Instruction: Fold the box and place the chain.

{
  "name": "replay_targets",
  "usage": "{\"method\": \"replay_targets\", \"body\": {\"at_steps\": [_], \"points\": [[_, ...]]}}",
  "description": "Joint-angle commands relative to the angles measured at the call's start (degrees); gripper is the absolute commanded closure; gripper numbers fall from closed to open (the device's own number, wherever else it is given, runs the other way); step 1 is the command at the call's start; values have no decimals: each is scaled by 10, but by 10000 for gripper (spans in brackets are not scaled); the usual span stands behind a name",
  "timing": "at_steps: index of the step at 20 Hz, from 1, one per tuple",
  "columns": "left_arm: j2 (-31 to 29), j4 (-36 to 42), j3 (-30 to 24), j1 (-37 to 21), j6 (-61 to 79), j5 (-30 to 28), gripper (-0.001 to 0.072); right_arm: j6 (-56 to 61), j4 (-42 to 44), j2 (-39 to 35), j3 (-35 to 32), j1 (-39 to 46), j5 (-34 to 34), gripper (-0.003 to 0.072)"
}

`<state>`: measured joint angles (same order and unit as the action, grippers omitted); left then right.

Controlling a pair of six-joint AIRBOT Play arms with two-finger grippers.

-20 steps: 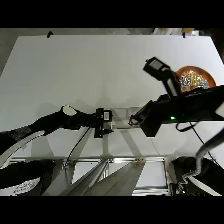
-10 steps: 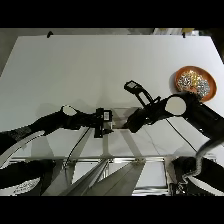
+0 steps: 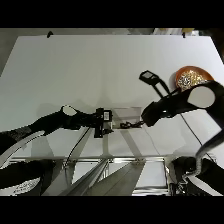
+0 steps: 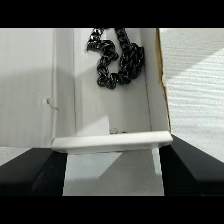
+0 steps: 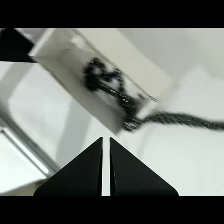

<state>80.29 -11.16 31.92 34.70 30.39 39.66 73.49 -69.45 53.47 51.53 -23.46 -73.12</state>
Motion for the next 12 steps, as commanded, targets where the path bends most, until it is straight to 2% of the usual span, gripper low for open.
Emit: {"method": "replay_targets", "body": {"at_steps": [1, 3, 5, 7, 8, 12], "points": [[0, 0, 0, 0, 0, 0, 567, 17, -52, -16, -7, 96, -18, 640], [0, 0, 0, 0, 0, 0, 567, 28, -54, -10, -34, 137, 34, 638], [0, 0, 0, 0, 0, 0, 567, 31, -61, 5, -61, 163, 73, 606], [0, 0, 0, 0, 0, 0, 567, 42, -77, 34, -77, 169, 97, 432], [0, 0, 0, 0, 0, 0, 567, 47, -83, 52, -80, 169, 105, 413], [0, 0, 0, 0, 0, 0, 567, 47, -83, 123, -80, 169, 126, 413]]}}
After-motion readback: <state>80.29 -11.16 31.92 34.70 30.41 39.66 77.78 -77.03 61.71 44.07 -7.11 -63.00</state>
